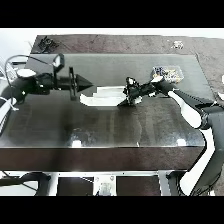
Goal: Fold the box and place the chain.
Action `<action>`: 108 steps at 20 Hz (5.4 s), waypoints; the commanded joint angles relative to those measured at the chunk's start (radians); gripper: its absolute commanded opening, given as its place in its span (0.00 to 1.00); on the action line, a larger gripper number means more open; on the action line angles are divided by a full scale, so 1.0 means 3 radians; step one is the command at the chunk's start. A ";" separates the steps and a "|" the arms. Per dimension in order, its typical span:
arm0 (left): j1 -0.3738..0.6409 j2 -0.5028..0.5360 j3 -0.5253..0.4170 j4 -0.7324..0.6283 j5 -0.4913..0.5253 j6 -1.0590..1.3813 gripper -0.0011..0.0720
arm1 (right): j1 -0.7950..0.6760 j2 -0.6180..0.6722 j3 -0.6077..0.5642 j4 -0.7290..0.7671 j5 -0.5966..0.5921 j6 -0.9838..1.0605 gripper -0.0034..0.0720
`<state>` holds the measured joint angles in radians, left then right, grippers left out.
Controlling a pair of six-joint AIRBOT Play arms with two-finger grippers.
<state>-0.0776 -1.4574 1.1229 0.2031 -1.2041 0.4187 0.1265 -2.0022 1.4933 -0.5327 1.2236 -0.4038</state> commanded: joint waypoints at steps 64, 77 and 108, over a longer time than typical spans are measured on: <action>-0.0423 -0.1171 0.1209 0.2172 0.0309 -0.1540 0.95 | 0.0003 -0.0003 0.0000 0.0001 0.0001 0.0001 0.81; -0.0426 -0.1211 0.1209 0.2000 0.0223 -0.1568 0.75 | 0.0004 -0.0003 0.0000 0.0001 0.0001 0.0001 0.81; -0.0621 -0.1349 0.1209 0.1653 0.0633 -0.1372 0.95 | 0.0003 -0.0003 0.0000 0.0000 0.0001 0.0001 0.81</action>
<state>-0.2634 -1.8576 1.4853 0.7017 -1.0225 0.0235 0.1265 -2.0022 1.4933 -0.5316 1.2190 -0.4034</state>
